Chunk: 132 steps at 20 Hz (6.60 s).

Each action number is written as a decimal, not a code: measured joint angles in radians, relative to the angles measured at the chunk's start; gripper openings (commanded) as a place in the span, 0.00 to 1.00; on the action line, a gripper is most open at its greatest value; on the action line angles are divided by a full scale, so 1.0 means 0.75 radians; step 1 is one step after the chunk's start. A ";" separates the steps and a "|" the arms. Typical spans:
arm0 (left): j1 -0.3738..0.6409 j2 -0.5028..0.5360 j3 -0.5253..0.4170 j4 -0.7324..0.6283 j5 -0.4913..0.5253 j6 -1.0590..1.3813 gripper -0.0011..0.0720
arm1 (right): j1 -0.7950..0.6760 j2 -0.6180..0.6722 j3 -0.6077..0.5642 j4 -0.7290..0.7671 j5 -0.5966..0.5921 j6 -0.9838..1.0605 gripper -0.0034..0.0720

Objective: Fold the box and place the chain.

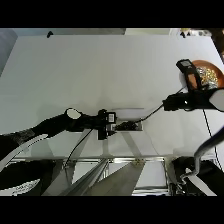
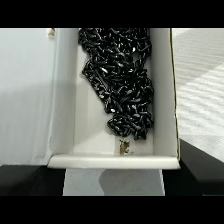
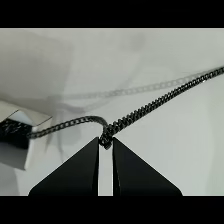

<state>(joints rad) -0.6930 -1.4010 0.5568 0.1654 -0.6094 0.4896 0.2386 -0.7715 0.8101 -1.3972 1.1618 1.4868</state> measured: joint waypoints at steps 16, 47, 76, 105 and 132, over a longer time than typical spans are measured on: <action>0.000 0.000 0.000 0.000 -0.001 0.000 0.53 | 0.086 0.389 -0.080 0.450 -0.007 -0.075 0.07; 0.000 0.000 0.000 -0.001 -0.001 0.000 0.53 | 0.086 -0.097 -0.014 0.097 -0.027 -0.187 0.38; 0.000 0.000 0.000 0.000 -0.001 0.000 0.53 | -0.045 -0.702 0.002 -0.014 -0.240 -0.032 0.43; 0.000 0.000 0.000 -0.001 -0.001 0.000 0.53 | 0.036 -0.144 -0.043 0.105 0.013 -0.055 0.07; 0.000 0.000 0.000 -0.001 -0.002 0.000 0.53 | 0.037 0.104 -0.025 1.188 0.039 -0.558 0.07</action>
<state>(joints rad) -0.6930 -1.4010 0.5568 0.1650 -0.6106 0.4896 0.2661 -0.6937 0.7914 -0.5064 1.1912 1.0679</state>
